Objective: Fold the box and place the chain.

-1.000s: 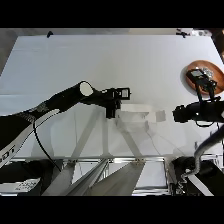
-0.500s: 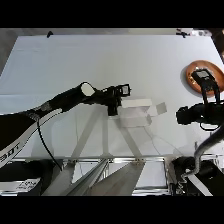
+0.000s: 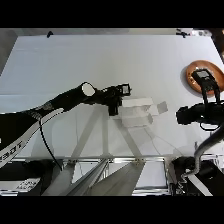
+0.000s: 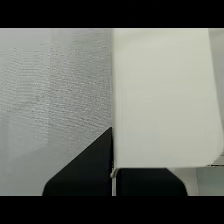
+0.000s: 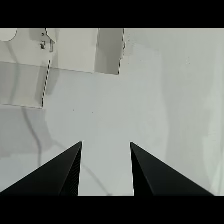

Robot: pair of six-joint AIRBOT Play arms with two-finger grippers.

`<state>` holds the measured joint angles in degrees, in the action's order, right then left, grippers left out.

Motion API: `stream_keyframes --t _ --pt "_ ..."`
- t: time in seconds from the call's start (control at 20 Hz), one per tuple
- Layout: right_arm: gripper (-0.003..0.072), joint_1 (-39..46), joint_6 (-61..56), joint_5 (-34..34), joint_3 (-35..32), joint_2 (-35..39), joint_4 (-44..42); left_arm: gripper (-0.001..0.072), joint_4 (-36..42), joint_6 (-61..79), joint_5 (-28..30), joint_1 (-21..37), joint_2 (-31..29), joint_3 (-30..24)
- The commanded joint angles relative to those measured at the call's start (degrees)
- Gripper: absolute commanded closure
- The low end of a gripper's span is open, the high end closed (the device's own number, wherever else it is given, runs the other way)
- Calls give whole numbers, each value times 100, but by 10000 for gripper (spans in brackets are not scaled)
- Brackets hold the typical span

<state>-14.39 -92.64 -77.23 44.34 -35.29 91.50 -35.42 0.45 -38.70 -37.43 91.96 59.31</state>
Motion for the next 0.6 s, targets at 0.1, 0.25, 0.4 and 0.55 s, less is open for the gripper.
stream_keyframes --t 0.1,0.25,0.4,0.55 --pt "327 0 17 17 4 2 0 700 -17 468 -444 -4 4 -2" --pt "327 0 15 15 4 2 0 700 -17 470 -442 -4 -2 0" --pt "327 0 15 15 4 2 0 701 -17 472 -439 -2 -2 0" --pt "327 0 15 15 4 2 0 700 -17 470 -385 -2 -4 0"
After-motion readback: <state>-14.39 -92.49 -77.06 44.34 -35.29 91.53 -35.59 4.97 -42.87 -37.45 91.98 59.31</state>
